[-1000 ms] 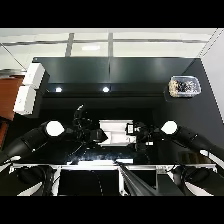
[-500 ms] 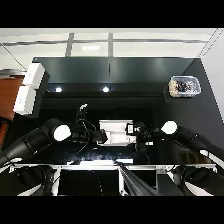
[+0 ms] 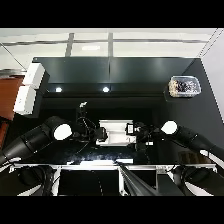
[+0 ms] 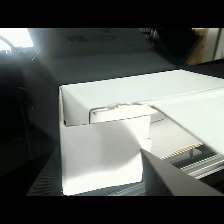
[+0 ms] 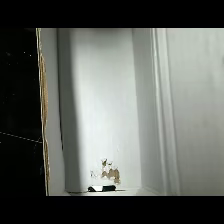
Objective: Fold the box and place the chain.
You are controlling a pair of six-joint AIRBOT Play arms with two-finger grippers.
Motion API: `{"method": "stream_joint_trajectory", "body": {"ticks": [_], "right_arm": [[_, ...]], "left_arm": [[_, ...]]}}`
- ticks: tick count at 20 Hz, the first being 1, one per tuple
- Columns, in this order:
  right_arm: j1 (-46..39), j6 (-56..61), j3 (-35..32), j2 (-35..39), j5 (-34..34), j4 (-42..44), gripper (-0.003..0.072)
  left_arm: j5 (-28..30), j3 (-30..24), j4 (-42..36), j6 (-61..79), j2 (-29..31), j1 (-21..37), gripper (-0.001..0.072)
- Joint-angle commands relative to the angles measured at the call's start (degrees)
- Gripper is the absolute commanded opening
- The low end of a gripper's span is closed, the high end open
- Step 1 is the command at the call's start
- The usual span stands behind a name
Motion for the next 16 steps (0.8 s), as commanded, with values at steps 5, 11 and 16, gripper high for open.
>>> {"method": "stream_joint_trajectory", "body": {"ticks": [5, 11, 16], "right_arm": [[0.00, 0.00, -0.02, -0.02, 0.02, 0.02, 0.0352], [0.00, 0.00, -0.02, -0.02, 0.02, 0.02, 0.0352], [0.00, 0.00, -0.02, -0.02, 0.02, 0.02, 0.0352]], "left_arm": [[-1.18, 0.26, -1.05, -0.35, -0.13, -0.31, 0.0570], [-0.48, 0.33, -1.01, -0.37, -1.38, -1.11, 0.0555], [0.68, 1.38, -1.01, -0.39, -1.73, -1.09, 0.0478]]}}
